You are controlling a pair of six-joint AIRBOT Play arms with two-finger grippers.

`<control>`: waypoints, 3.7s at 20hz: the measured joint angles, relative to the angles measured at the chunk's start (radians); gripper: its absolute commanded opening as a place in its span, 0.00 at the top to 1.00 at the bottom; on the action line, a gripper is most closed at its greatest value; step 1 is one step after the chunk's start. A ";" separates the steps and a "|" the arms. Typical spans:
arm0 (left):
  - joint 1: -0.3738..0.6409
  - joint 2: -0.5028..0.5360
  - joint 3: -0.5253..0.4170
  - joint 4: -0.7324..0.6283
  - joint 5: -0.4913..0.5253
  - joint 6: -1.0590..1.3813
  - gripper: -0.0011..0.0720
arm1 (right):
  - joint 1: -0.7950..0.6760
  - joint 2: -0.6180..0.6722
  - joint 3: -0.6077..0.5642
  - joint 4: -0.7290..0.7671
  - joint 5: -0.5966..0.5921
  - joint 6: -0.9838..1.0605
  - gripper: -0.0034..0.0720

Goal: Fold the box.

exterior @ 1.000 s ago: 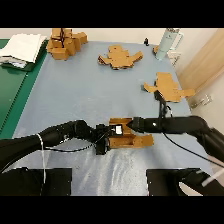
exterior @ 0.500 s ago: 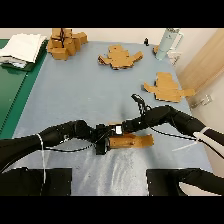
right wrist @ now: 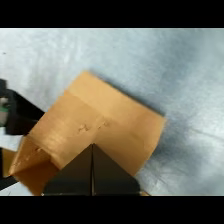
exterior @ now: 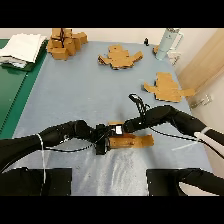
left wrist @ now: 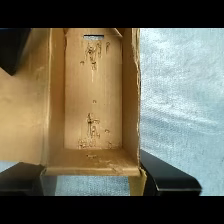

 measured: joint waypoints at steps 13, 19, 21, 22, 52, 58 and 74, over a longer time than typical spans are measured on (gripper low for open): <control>0.000 0.000 0.000 0.000 0.000 0.000 0.28 | 0.002 0.538 -0.195 -0.269 -0.298 -0.217 0.24; 0.000 0.000 0.000 0.000 0.000 0.000 0.28 | 0.002 0.439 -0.233 -0.391 -0.131 -0.472 0.13; 0.000 0.000 0.000 0.000 0.000 0.000 0.28 | 0.023 0.399 -0.237 -0.386 -0.082 -0.550 0.28; 0.000 0.000 0.000 0.000 0.000 0.000 0.28 | 0.039 0.385 -0.238 -0.384 -0.060 -0.579 0.36; 0.000 0.000 0.000 -0.002 0.001 -0.002 0.28 | 0.210 0.330 -0.172 -0.655 -0.105 -0.186 0.95; 0.000 0.000 0.000 0.000 0.000 0.000 0.28 | 0.101 0.468 -0.137 -1.061 -0.266 0.568 0.95; 0.001 0.002 0.000 0.002 -0.005 -0.003 0.28 | -0.031 0.280 -0.246 -0.279 -0.086 0.414 0.95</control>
